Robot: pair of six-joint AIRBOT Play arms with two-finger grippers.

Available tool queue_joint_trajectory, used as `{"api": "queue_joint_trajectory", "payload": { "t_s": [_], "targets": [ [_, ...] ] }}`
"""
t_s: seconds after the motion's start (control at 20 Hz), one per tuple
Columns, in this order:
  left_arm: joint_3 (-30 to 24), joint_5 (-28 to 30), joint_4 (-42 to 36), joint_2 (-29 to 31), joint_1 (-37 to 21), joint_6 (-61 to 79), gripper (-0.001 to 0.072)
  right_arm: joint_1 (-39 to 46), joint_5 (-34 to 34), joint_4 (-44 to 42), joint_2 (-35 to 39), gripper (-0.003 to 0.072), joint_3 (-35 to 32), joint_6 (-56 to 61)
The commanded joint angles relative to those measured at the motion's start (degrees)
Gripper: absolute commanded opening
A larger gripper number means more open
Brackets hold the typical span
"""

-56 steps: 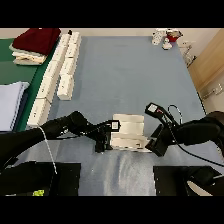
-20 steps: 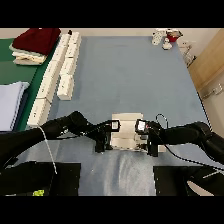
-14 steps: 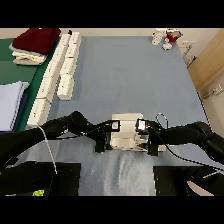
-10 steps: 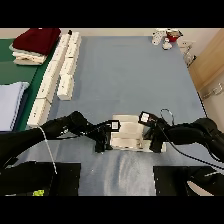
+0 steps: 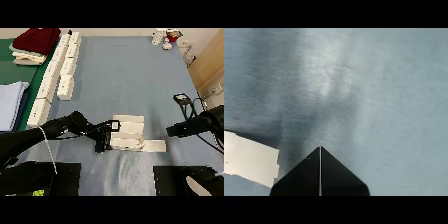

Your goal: Fold the box.

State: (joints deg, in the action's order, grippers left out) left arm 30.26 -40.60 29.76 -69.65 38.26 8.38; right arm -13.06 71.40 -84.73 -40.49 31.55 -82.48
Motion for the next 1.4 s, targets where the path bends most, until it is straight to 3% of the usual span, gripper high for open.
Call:
{"api": "queue_joint_trajectory", "payload": {
  "t_s": [0.0,0.15,0.3,0.75,1.1,1.35],
  "targets": [
    [0.0,0.0,0.0,0.0,0.0,0.0,0.0352,17.6,3.1,-17.4,-4.1,0.0003,0.3,-3.8],
    [0.0,0.0,0.0,0.0,0.0,0.0,0.0352,33.2,7.2,-29.5,-9.2,0.0003,0.3,-10.6],
    [0.0,0.0,0.0,0.0,0.0,0.0,0.0352,39.8,9.1,-31.9,-13.5,0.0004,-0.3,-11.2],
    [0.0,0.0,0.0,0.0,0.0,0.0,0.0353,39.4,4.0,-36.5,-17.7,0.0004,-10.4,-11.6],
    [0.0,0.0,0.0,0.0,0.0,0.0,0.0352,39.3,6.9,-43.4,-17.7,0.0003,-11.1,-14.7],
    [0.0,0.0,0.0,0.0,0.0,0.0,0.0352,32.1,5.6,-43.6,-17.7,0.0006,-11.1,-14.7]
  ]
}}
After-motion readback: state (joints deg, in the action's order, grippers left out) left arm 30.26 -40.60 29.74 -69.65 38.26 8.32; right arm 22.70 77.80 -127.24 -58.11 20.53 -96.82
